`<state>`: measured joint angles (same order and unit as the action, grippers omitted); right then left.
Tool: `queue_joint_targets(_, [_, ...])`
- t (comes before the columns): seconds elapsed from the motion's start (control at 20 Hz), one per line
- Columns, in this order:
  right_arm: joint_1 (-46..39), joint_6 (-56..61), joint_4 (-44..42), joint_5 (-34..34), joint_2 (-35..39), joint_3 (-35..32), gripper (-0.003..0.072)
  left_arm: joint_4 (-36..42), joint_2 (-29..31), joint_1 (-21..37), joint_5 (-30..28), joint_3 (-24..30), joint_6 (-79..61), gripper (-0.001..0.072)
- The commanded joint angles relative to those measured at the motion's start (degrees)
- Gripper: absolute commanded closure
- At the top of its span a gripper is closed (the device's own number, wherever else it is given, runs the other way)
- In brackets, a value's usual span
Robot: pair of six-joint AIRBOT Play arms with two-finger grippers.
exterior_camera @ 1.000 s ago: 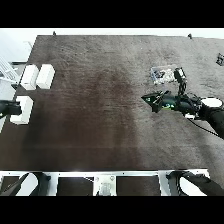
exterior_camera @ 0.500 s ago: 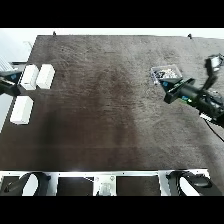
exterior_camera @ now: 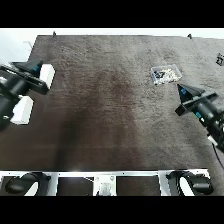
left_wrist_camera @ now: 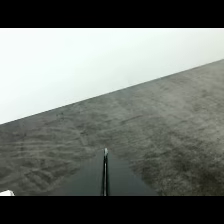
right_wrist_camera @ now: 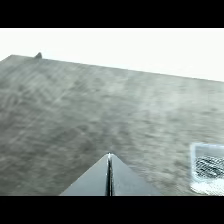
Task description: Fold the box and place the chain.
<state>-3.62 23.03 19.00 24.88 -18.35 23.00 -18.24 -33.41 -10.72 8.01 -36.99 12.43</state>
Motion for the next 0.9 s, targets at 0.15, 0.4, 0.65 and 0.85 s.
queue_joint_targets(0.15, [-0.02,0.96,0.07,-9.09,14.75,-14.95,0.0684,-0.81,0.44,-24.72,-33.53,12.52,-0.46,0.0692])
queue_joint_targets(0.4, [-0.02,0.98,0.04,-9.01,16.28,-20.35,0.0682,-0.79,0.15,-25.81,-30.97,17.77,2.6,0.0688])
queue_joint_targets(0.65, [-0.02,0.98,0.04,-8.87,16.28,-20.44,0.0682,-0.81,0.15,-25.81,-30.95,17.79,2.6,0.0687])
queue_joint_targets(0.85, [-0.02,0.98,0.02,-8.87,16.28,-20.44,0.0682,-0.83,0.15,-25.81,-31.04,17.79,2.58,0.0687])
